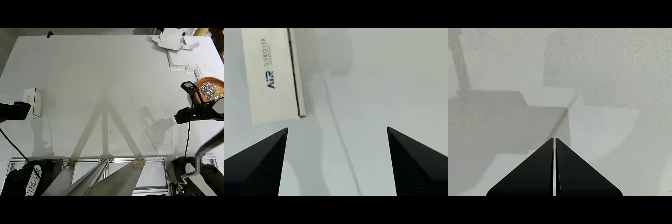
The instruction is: Fold the box and place the chain.
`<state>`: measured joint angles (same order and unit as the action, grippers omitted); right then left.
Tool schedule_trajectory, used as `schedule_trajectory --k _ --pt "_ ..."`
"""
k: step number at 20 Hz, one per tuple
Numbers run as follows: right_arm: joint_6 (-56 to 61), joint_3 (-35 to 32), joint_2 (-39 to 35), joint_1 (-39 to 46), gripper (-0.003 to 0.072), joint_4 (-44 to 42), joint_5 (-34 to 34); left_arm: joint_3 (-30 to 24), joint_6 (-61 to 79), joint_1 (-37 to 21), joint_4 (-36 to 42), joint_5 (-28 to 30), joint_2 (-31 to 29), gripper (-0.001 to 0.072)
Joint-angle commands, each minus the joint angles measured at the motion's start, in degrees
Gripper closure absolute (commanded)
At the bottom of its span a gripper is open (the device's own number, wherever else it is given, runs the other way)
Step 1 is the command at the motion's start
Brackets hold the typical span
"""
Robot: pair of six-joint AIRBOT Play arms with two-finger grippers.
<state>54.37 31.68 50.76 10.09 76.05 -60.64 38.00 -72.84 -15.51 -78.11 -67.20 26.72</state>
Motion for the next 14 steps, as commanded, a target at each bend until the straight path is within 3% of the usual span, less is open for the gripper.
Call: schedule_trajectory --k 1,14 --pt "0.0 0.0 0.0 0.0 0.0669 0.0 0.0 0.0 -1.0 0.6 -0.4 -3.6 -1.8 0.0019" --pt "0.0 0.0 0.0 0.0 0.0669 0.0 0.0 0.0 -0.9 0.6 -0.4 -1.7 -1.8 0.0019"
